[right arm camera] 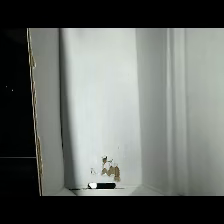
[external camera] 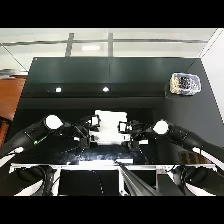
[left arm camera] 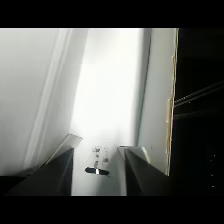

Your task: Fold the box and place the chain.

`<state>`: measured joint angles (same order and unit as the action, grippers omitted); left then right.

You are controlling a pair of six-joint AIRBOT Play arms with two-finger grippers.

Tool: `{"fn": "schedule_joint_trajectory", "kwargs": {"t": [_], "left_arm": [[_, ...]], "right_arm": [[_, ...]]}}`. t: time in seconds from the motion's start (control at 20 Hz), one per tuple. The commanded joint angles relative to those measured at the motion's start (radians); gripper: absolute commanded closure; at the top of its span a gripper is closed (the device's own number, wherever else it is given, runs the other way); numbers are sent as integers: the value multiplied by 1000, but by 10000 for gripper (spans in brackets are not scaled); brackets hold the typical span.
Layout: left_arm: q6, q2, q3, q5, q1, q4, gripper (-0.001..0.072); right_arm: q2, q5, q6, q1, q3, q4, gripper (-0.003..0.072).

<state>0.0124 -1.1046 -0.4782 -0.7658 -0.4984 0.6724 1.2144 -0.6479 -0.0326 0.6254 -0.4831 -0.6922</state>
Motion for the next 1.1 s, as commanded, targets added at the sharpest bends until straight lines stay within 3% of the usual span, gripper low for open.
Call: {"fn": "schedule_joint_trajectory", "kwargs": {"t": [0.0, 0.05, 0.15, 0.2, 0.35, 0.4, 0.6, 0.7, 0.8, 0.9, 1.05], "left_arm": [[-10, -1, 0, -2, 0, 3, 373], [-10, -1, 0, -1, 0, 3, 338], [-10, -1, 0, -1, 0, 3, 173], [-10, -1, 0, -2, 0, 4, 195], [-5, 5, -4, -1, 0, 23, 612], [18, 19, -11, -2, 1, 69, 684], [444, 172, -29, -7, 35, 413, 685], [616, 273, -29, -51, 97, 546, 684], [967, 333, -29, -85, 206, 645, 683], [1295, 332, -28, -184, 356, 661, 681], [1339, 262, -15, -319, 543, 540, 681]], "right_arm": [[1, -2, 0, 0, 1, 0, 217], [1, -2, 0, 0, 1, 0, 217], [1, -2, 0, 0, 1, 0, 217], [1, -2, 0, 0, 1, 0, 217], [1, -2, 0, 0, 1, 0, 217], [1, -2, 0, 0, 1, 0, 217], [0, -2, 0, 0, 1, 1, 217], [1, -2, 0, 0, 1, 1, 217], [1, -2, 0, 0, 1, 1, 217], [0, -2, 0, 0, 1, 1, 217], [1, -2, 0, 0, 1, 1, 217]]}}
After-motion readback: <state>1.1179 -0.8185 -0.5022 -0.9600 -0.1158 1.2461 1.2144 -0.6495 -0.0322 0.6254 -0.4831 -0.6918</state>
